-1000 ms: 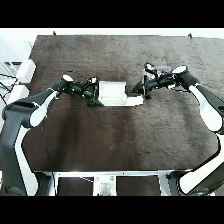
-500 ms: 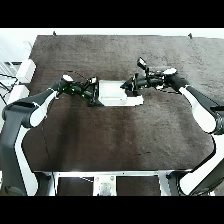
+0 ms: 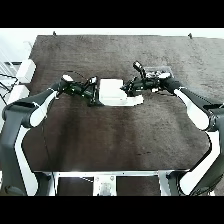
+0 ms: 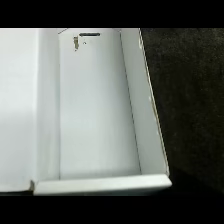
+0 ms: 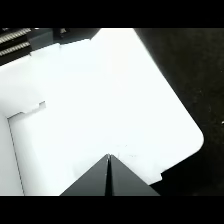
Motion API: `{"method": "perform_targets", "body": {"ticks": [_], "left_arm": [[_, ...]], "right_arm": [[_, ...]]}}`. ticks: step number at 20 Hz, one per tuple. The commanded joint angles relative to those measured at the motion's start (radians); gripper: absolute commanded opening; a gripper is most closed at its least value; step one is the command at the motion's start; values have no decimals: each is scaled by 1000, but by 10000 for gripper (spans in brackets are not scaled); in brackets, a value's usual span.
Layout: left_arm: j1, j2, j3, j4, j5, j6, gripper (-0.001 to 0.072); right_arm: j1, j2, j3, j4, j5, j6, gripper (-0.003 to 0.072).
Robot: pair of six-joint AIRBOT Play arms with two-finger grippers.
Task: Fold the box and place the chain.
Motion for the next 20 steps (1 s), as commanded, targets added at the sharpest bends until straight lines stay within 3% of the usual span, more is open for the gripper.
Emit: {"method": "perform_targets", "body": {"ticks": [1, 5, 7, 8, 9, 10, 12, 15, 20], "left_arm": [[0, 0, 1, 2, -2, 2, 457], [0, 0, 1, 2, -1, 2, 457], [0, 0, 1, 2, -1, 2, 458], [0, 0, 1, 2, -2, 2, 458], [0, 0, 1, 2, -1, 2, 457], [0, 0, 1, 2, -1, 2, 457], [0, 0, 1, 2, -1, 2, 458], [0, 0, 1, 2, 0, 2, 458], [0, 0, 1, 2, 0, 2, 457]], "right_arm": [[0, -4, 22, -16, -3, 12, 11], [-1, 76, 53, -38, 44, 12, 12], [-1, 148, 53, -179, 66, 14, 14], [-1, 185, 51, -254, 91, 13, 73], [-1, 215, 48, -326, 115, 13, 195], [-1, 239, 45, -405, 143, 13, 413], [-1, 248, 42, -533, 197, 13, 563], [2, 245, -26, -584, 179, 8, 563], [23, 234, -143, -556, 7, -44, 563]]}}
